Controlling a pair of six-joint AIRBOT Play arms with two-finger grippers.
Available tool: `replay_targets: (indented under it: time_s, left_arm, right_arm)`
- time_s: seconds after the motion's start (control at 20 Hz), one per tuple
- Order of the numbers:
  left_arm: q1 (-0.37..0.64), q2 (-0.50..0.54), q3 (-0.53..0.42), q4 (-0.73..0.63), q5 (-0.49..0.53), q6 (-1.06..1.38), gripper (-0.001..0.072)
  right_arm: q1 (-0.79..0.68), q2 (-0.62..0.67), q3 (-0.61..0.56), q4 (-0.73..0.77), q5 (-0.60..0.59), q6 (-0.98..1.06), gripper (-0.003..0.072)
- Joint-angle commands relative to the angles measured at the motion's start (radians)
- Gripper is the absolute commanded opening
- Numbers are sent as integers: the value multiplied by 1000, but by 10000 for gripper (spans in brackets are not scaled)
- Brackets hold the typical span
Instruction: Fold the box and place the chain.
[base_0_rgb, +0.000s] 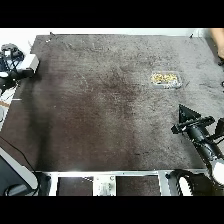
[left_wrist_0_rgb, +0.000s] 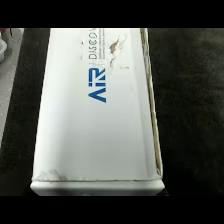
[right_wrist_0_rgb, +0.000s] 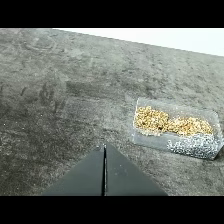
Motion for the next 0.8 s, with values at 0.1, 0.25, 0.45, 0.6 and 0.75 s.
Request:
replay_targets:
  time_s: [0.1,0.25,0.45,0.6,0.75]
  left_arm:
    - [-6,-24,2,5,14,16,11]
    - [-6,-24,2,5,9,25,506]
    - [-6,-11,2,9,3,42,617]
    - [-4,18,2,12,3,42,617]
    - [2,61,3,12,-19,40,618]
  right_arm:
    - [0,1,0,0,0,0,10]
    - [0,1,0,0,0,0,10]
    - [0,1,0,0,0,0,11]
    - [0,1,0,0,0,0,10]
    - [0,1,0,0,0,0,10]
